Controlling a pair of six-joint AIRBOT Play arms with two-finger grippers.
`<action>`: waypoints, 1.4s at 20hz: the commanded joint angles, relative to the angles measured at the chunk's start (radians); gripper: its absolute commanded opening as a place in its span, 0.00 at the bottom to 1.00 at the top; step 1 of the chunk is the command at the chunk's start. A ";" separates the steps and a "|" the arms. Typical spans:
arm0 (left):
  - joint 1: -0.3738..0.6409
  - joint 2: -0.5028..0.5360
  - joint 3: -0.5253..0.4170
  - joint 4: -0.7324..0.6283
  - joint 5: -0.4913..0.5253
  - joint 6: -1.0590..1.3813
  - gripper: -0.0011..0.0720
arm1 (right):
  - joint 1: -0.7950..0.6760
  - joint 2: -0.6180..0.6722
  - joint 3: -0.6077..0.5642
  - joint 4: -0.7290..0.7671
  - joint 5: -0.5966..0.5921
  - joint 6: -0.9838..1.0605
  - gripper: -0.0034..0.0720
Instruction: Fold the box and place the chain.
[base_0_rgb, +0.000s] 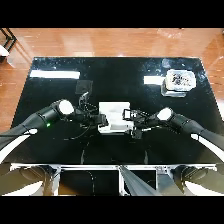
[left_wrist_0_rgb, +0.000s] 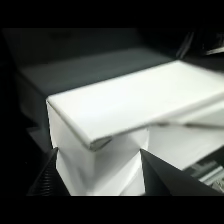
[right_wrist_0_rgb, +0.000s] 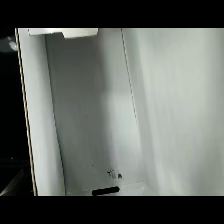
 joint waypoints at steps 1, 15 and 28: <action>-0.008 -0.006 0.002 0.015 0.060 -0.043 0.87 | 0.001 -0.001 0.000 0.000 0.000 0.000 0.58; -0.209 -0.031 0.130 0.580 -0.003 -0.541 0.83 | 0.001 -0.001 0.000 0.000 0.000 0.000 0.58; -0.208 -0.125 0.232 0.624 -0.171 -0.630 0.58 | 0.001 -0.001 0.000 0.000 0.000 0.000 0.58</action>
